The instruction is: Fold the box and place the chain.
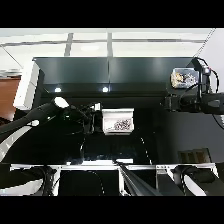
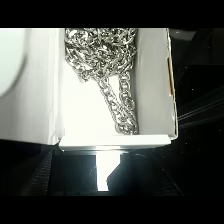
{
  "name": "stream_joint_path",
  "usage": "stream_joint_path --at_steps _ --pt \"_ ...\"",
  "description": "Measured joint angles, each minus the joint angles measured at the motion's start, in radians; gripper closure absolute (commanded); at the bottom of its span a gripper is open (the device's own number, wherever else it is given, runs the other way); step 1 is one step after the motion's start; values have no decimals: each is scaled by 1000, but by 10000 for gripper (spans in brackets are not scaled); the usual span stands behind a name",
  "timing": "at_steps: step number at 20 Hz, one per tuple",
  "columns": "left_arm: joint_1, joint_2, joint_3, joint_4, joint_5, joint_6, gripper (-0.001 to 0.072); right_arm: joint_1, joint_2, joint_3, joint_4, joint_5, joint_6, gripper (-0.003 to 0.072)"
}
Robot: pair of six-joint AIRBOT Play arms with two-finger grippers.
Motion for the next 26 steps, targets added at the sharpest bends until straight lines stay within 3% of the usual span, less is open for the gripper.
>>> stream_joint_path --at_steps 12,13,14,15,19,20,21,22,26 --pt "-40 0 -2 -27 19 -8 15 0 0 0 0 -3 0 430" --pt "-48 0 -2 -29 24 -8 42 0 0 0 0 -3 0 430" --pt "-55 0 -2 -29 27 -8 161 0 0 0 0 -3 -3 430" --pt "-59 0 -2 -31 32 -8 332 0 0 -1 1 -5 -4 430" --pt "-69 0 -2 -35 56 -8 355 24 -7 -37 13 -23 -10 428" --pt "-70 0 -2 -35 61 -8 355 35 -10 -54 19 -46 -10 400" --pt "-70 0 -2 -36 67 -8 355 45 -14 -67 24 -72 -10 208" --pt "-71 0 -2 -37 71 -8 355 55 -22 -77 33 -105 -10 76" --pt "-72 0 -2 -36 76 -8 355 82 -109 -87 122 -277 -69 76"
